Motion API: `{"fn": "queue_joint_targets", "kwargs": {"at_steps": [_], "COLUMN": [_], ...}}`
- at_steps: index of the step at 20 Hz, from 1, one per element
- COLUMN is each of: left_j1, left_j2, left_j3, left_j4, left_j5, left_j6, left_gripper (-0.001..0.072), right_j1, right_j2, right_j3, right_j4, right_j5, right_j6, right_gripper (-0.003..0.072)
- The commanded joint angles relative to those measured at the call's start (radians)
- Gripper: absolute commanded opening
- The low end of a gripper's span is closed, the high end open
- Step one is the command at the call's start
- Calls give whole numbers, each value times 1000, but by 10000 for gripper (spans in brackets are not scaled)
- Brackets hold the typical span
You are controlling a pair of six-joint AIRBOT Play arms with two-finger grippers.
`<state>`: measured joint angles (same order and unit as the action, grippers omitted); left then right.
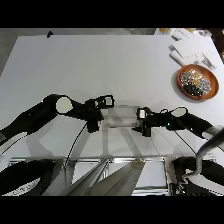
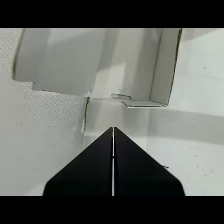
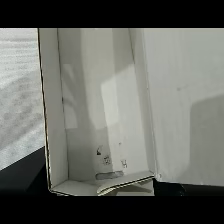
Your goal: Fold the box and place the chain.
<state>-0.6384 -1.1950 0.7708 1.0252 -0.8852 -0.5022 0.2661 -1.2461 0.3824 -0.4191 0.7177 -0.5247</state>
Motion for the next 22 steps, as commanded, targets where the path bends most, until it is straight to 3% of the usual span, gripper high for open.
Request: {"fn": "queue_joint_targets", "kwargs": {"at_steps": [1, 3, 4, 5, 6, 9, 16, 19, 22], "left_j1": [-3, 14, 29, 47, 63, 92, 96, 96, 104], "left_j2": [-6, -5, -6, -5, -5, -5, -79, -117, -118], "left_j3": [-3, -8, -18, -35, -59, -112, -112, -112, -112], "left_j4": [42, 53, 53, 53, 47, -33, -210, -263, -274], "left_j5": [-51, -73, -72, -66, -46, 45, 80, 121, 148], "left_j6": [31, 31, 32, 43, 84, 301, 664, 662, 662], "left_gripper": [6, 13, 57, 181, 261, 280, 282, 416, 416], "right_j1": [0, 0, 0, 0, 0, 0, 0, 0, 0], "right_j2": [1, 1, 0, 0, 0, 1, 1, 1, 0], "right_j3": [0, 0, 0, 0, 0, 0, 0, 0, 0], "right_j4": [0, 0, 0, 0, 0, 0, 0, 0, 0], "right_j5": [0, 0, 0, 0, 0, 0, 0, 0, 0], "right_j6": [0, 0, 0, 0, 0, 0, 0, 0, 0], "right_gripper": [429, 429, 429, 429, 429, 429, 429, 429, 429]}}
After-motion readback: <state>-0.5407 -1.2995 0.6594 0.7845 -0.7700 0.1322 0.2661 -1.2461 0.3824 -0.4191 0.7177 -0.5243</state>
